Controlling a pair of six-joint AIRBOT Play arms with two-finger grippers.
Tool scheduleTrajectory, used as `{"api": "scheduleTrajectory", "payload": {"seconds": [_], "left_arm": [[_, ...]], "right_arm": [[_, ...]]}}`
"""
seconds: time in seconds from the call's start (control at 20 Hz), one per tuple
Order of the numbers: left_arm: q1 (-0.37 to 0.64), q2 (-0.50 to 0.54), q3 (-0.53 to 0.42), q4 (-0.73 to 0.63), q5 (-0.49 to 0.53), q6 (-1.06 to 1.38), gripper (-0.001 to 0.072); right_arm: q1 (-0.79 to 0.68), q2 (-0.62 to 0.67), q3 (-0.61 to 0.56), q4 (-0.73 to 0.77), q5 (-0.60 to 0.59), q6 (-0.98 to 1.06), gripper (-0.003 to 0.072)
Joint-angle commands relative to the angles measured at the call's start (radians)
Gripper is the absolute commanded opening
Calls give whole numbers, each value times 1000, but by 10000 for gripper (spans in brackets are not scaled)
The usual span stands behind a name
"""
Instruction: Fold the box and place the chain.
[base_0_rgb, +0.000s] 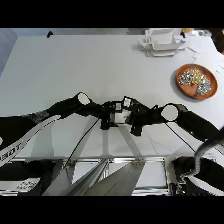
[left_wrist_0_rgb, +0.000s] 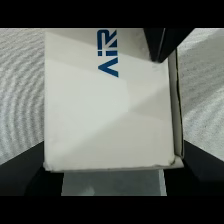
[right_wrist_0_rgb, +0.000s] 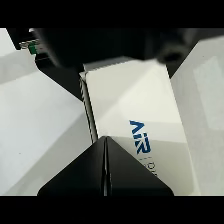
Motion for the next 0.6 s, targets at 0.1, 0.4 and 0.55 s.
{"api": "scheduleTrajectory", "payload": {"seconds": [0.1,0.4,0.55], "left_arm": [[0,1,0,0,0,0,271],[0,1,0,0,0,0,271],[0,1,0,0,-1,0,271]], "right_arm": [[0,-1,-8,-4,8,4,17],[0,121,-8,-25,-57,110,18],[-38,270,-8,-146,-37,326,18]]}}
